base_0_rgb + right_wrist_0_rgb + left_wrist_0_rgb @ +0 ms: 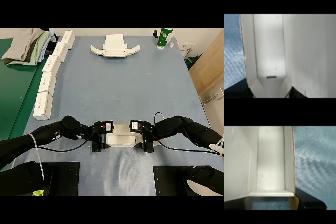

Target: Fold the box.

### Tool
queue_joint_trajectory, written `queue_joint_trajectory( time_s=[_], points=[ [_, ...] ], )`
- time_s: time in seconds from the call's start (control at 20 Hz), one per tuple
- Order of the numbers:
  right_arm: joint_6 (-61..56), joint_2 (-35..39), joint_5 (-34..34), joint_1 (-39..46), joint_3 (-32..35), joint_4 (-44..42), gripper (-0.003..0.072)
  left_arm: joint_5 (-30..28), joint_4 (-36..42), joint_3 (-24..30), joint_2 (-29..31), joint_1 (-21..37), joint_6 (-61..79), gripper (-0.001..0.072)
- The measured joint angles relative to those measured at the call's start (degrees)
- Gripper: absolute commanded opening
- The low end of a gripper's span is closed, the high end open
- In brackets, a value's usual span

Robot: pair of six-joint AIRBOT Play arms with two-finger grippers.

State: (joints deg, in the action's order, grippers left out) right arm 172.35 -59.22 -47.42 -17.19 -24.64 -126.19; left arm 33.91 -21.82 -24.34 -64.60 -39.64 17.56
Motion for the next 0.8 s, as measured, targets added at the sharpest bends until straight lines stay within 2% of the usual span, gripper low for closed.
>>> queue_joint_trajectory(
  time_s=[0.1, 0.15, 0.8],
  points=[
    [0.00, 0.00, 0.00, 0.00, 0.00, 0.00, 0.0506, 0.04, 0.00, 0.00, -0.02, 0.00, 0.00, 0.0595],
    [0.02, 0.00, 0.00, 0.00, 0.00, 0.00, 0.0506, 0.07, 0.00, 0.00, -0.02, 0.00, 0.00, 0.0705],
    [0.02, 0.00, 0.00, 0.00, 0.00, 0.00, 0.0506, 2.56, -0.04, -0.07, -0.02, 1.31, 1.11, 0.0704]
  ],
)
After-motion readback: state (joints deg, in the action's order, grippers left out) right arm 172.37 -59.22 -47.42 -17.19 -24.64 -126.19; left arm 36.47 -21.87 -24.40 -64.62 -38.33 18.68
